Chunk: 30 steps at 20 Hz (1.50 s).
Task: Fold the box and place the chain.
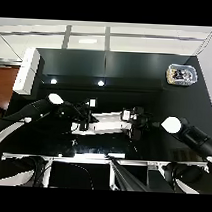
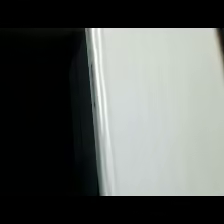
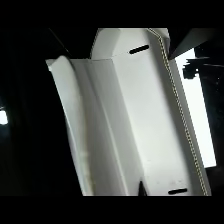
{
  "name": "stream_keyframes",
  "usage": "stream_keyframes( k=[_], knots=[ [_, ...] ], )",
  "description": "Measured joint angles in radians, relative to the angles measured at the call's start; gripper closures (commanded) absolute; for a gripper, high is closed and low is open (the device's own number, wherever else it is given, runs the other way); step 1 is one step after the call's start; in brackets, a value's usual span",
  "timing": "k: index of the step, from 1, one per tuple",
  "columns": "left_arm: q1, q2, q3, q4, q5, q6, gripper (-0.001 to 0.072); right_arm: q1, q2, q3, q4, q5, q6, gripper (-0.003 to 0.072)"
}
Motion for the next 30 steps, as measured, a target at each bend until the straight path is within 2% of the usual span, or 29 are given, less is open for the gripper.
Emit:
stream_keyframes(
  k=[5,10,18,21,25,28,30],
  knots=[
    [0.000,0.000,0.000,0.000,-0.001,0.001,0.0685,-0.047,-0.026,0.001,0.094,0.017,-0.059,0.0008],
    [0.000,0.000,0.000,0.001,-0.004,0.002,0.0685,-0.068,-0.082,-0.004,0.233,0.083,-0.157,0.0008],
    [-0.001,0.000,0.000,0.002,-0.005,0.002,0.0685,-0.077,-0.148,-0.023,0.283,0.108,-0.276,0.0008],
    [-0.001,0.000,0.000,0.000,-0.002,0.002,0.0685,-0.105,-0.141,-0.016,0.229,0.101,-0.270,0.0008],
    [-0.001,0.000,0.000,0.000,-0.002,0.001,0.0684,-0.151,-0.088,-0.007,0.023,0.123,-0.174,0.0008],
    [-0.001,0.000,0.000,0.000,-0.002,0.001,0.0685,-0.169,-0.064,-0.005,-0.100,0.215,-0.089,0.0008],
    [-0.001,0.000,0.000,0.000,-0.002,0.001,0.0685,-0.161,-0.057,-0.006,-0.121,0.270,-0.046,0.0009]
  ],
)
